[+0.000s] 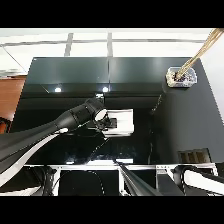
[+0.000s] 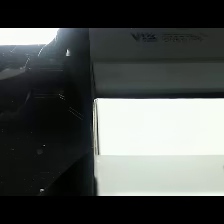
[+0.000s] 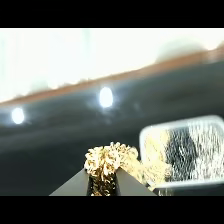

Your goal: Fold the box and place the chain.

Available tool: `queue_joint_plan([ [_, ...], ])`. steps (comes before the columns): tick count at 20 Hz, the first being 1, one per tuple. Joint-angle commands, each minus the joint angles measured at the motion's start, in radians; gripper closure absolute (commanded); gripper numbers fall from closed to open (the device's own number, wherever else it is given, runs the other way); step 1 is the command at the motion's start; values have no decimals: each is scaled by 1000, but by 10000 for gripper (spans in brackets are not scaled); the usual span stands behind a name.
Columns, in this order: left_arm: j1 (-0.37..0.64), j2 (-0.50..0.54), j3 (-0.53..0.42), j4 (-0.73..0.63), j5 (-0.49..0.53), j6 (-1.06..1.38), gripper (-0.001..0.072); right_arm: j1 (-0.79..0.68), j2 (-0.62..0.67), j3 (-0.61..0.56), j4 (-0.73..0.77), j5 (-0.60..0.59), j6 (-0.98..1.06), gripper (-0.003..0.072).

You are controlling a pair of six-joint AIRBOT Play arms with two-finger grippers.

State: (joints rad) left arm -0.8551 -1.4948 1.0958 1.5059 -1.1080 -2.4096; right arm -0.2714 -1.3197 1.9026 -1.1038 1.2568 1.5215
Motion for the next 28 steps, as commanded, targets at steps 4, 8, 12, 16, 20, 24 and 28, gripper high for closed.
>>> queue_joint_plan([
  [4, 0, 0, 0, 0, 0, 0, 684, 2, 229, 1, 135, 31, -69, 680],
  [8, 0, 0, 0, 0, 0, 0, 684, 73, 312, 0, 135, 113, -83, 679],
  [12, 0, 0, 0, 0, -1, 0, 684, 214, 364, -29, 127, 174, -93, 680],
  [16, 0, 0, 0, 0, -1, 0, 684, 338, 389, -36, 148, 287, -75, 680],
  [20, 0, 0, 0, 0, 0, 0, 684, 415, 385, -36, 171, 304, -35, 681],
  [24, 0, 0, 0, 0, 0, 0, 684, 475, 363, -36, 188, 299, -18, 680],
  [28, 0, 0, 0, 0, 0, 0, 684, 492, 332, -36, 293, 286, -14, 680],
])
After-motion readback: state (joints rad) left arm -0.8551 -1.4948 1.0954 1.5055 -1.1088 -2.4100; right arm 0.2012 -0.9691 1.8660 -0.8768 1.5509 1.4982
